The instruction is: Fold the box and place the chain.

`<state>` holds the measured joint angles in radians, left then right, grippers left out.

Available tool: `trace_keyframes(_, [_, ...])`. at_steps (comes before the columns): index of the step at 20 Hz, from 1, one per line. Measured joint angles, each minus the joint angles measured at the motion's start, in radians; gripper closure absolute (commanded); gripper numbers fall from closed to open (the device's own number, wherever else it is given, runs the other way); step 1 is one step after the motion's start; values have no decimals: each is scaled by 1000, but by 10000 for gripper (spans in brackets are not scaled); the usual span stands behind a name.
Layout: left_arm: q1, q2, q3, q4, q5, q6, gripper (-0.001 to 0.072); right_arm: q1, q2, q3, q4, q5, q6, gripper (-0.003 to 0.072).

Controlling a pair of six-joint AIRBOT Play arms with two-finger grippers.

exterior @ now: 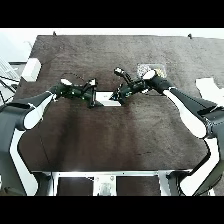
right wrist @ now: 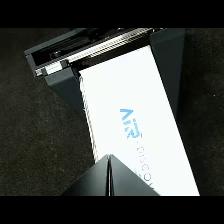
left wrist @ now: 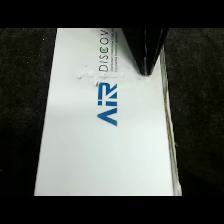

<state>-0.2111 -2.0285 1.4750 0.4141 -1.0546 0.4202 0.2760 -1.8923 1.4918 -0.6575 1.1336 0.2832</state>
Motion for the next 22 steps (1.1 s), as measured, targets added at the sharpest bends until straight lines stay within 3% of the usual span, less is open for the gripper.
trace_keyframes(4, [0,0,0,0,-1,-1,375,0,46,13,-26,-15,2,679])
trace_keyframes(9, [0,0,0,-2,-2,-1,375,-29,238,15,25,-33,55,679])
trace_keyframes(12, [0,0,0,-3,-2,-1,375,-57,386,-52,38,-32,114,679])
trace_keyframes(15, [0,0,0,-13,-5,-1,387,-93,550,-191,42,-52,159,678])
trace_keyframes(16, [0,0,0,-18,-9,-1,638,-101,603,-248,42,-66,172,678])
trace_keyframes(17, [0,1,0,-23,-16,-1,690,-111,650,-302,45,-80,182,678])
trace_keyframes(22, [40,86,2,-40,10,-119,695,-157,818,-520,45,-156,248,677])
